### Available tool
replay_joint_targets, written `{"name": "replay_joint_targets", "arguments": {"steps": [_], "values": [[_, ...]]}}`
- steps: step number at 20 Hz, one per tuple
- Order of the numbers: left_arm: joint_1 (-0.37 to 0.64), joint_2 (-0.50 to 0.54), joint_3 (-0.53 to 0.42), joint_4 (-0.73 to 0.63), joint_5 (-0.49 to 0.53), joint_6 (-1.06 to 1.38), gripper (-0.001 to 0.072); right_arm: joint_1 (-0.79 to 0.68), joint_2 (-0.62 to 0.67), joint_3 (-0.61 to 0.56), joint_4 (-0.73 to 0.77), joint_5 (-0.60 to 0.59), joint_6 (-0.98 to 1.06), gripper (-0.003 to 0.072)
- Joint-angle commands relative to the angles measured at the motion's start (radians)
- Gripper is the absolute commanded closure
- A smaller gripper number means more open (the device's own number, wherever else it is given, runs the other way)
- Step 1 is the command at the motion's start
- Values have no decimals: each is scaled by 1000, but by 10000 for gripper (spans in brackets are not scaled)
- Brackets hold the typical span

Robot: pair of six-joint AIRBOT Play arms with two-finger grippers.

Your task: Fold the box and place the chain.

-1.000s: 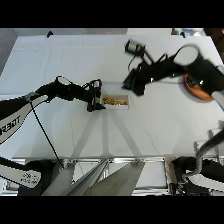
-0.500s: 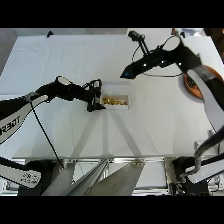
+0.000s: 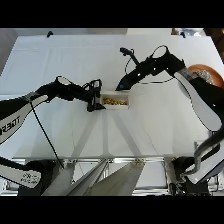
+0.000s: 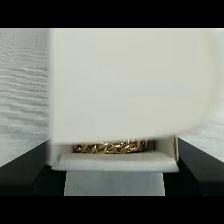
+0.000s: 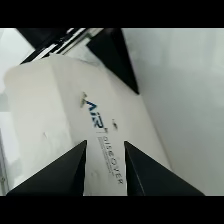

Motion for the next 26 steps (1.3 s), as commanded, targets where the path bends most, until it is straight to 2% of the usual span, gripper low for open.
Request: {"name": "replay_joint_targets", "arguments": {"steps": [1,5,8,11,14,18,24,26], "values": [[0,1,0,0,0,0,565,35,21,0,7,24,-100,418],[0,1,0,0,0,0,565,75,74,-43,-53,-32,-168,420],[0,1,0,0,0,0,565,100,141,-148,-154,-193,-246,410],[0,1,0,1,0,0,565,111,215,-280,-161,-352,-345,395],[0,1,0,0,0,0,565,111,251,-346,-161,-462,-399,389],[0,1,0,0,0,0,565,111,253,-351,-162,-465,-398,401],[0,1,0,1,0,0,565,129,253,-353,-187,-326,-398,397],[0,1,0,1,0,0,565,138,255,-353,-185,-299,-398,332]]}}
